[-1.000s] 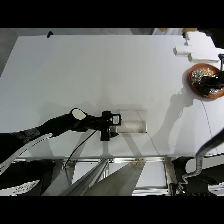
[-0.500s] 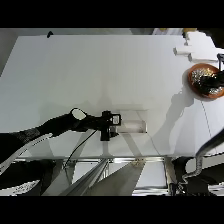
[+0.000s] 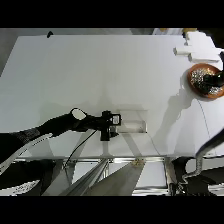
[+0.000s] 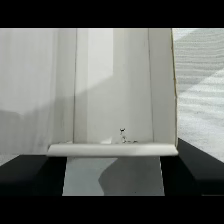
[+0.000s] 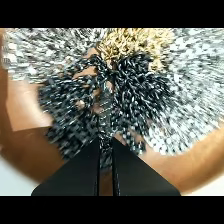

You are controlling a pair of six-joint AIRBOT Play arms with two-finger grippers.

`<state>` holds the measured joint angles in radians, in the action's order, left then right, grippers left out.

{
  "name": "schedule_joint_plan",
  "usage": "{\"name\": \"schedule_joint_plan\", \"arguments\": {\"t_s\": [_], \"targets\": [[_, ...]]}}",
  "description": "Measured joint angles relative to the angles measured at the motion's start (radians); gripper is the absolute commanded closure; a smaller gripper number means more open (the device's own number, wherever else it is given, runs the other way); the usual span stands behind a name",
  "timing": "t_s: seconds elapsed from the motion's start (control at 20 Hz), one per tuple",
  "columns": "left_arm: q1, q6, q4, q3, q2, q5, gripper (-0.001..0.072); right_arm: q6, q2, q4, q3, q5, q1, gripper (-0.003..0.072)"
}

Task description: Fold the box and place the chain.

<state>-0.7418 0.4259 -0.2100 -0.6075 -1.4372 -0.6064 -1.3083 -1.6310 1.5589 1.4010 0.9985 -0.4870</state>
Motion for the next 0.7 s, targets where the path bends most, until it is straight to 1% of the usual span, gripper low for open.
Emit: {"name": "schedule_joint_plan", "arguments": {"t_s": [0.2,0.45,0.6,0.7], "targets": [[0.000,0.000,0.000,0.000,0.000,0.000,0.0387,0.009,0.158,-0.151,0.000,0.095,0.000,0.0670],[0.000,0.000,0.000,0.000,0.000,0.000,0.0387,0.035,0.401,-0.367,0.000,0.244,0.004,0.0670],[0.000,0.000,0.000,0.000,0.000,0.000,0.0387,0.046,0.552,-0.438,0.000,0.321,0.054,0.0670],[0.000,0.000,0.000,0.000,0.000,0.000,0.0387,0.049,0.637,-0.464,-0.001,0.367,0.122,0.0670]]}}
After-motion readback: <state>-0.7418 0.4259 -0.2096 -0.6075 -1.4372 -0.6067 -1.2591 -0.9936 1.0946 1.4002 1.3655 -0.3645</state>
